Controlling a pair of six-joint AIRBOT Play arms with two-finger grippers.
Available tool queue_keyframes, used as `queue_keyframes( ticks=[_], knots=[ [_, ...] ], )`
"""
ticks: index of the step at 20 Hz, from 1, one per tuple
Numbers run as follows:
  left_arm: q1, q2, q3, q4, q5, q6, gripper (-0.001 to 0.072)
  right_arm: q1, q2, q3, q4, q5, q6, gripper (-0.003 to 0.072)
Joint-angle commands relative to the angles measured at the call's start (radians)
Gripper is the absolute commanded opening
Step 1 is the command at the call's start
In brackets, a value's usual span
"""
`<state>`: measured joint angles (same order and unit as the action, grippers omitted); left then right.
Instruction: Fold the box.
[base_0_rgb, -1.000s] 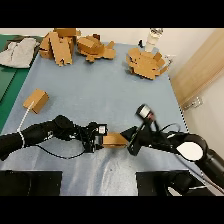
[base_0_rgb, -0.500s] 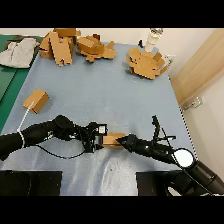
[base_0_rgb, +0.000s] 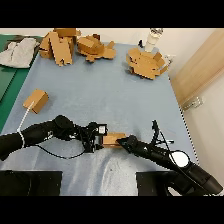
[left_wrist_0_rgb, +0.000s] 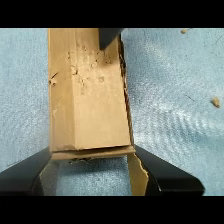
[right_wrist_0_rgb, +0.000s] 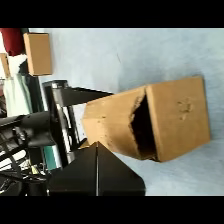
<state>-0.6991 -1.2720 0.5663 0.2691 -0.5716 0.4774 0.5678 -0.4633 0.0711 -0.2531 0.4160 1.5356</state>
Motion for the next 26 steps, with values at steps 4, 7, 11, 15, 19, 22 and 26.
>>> queue_keyframes(
  ticks=[4,7,11,15,19,22,26],
  knots=[
    [0.0,0.0,0.0,0.0,0.0,0.0,0.0465,0.002,-0.09,-0.015,-0.032,0.021,-0.01,-0.0001],
    [0.0,0.0,0.0,0.0,0.0,0.0,0.0465,0.002,-0.102,-0.014,-0.039,0.022,-0.011,-0.0002],
    [0.0,0.0,0.0,0.0,0.0,0.0,0.0465,0.002,-0.006,0.01,-0.04,0.046,-0.016,0.0],
    [0.0,0.0,0.0,0.0,0.0,0.001,0.0466,-0.042,0.195,0.039,-0.098,-0.063,0.022,0.0001],
    [0.001,0.003,0.008,-0.01,0.014,-0.053,0.0465,-0.144,0.283,0.039,-0.232,-0.084,0.115,0.0001],
    [0.003,0.06,0.039,0.002,0.127,-0.368,0.0466,-0.179,0.29,0.04,-0.239,-0.086,0.114,0.0002],
    [0.037,0.203,0.046,0.053,0.432,-0.557,0.0466,-0.182,0.29,0.04,-0.264,-0.108,0.114,0.0002]
  ],
)
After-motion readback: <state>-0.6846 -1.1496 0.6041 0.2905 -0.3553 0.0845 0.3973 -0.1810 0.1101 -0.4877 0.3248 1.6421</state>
